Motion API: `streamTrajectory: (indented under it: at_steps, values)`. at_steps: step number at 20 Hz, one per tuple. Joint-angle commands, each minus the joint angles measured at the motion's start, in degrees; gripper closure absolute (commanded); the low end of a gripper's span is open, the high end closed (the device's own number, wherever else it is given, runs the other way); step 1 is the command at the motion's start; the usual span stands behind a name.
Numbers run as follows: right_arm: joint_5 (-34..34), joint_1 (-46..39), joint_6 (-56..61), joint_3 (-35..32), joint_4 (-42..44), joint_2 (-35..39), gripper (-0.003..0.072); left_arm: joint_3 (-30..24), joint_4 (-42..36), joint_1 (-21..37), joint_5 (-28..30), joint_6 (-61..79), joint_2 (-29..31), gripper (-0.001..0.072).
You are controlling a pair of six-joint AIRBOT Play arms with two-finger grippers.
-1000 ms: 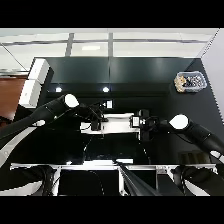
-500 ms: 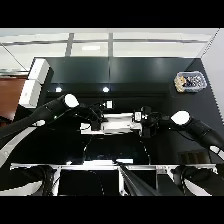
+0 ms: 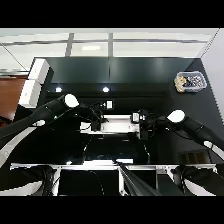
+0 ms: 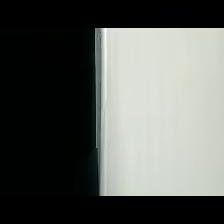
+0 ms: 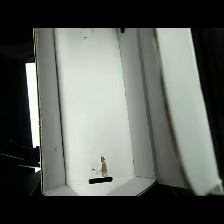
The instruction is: Fold the box and place the chain.
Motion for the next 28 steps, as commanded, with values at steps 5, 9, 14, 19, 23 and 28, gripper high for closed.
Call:
streamTrajectory:
  at_steps: [5,9,14,19,23,28]
  values:
    - [0.4,0.3,-1.0,0.0,-0.2,-3.0,-0.0023,0.0,0.3,0.0,0.2,0.0,-0.9,0.0680]
    - [0.2,0.3,-1.0,0.0,-0.2,-3.3,-0.0023,0.0,0.8,0.1,0.2,0.0,-0.9,0.0680]
    - [-0.1,0.3,-0.9,0.0,-0.1,-4.0,-0.0023,0.0,0.8,0.1,0.2,0.0,-0.9,0.0680]
    - [-0.7,0.7,-0.7,0.0,-0.2,-4.1,-0.0023,0.0,0.8,0.1,0.2,0.0,-0.9,0.0680]
    - [-1.6,1.0,0.3,0.1,-0.7,-4.2,-0.0022,0.0,0.8,0.1,0.2,0.0,-0.9,0.0680]
    - [-1.7,1.0,1.2,0.5,-0.9,-4.5,-0.0022,0.0,0.5,0.1,0.2,0.0,-0.9,0.0680]
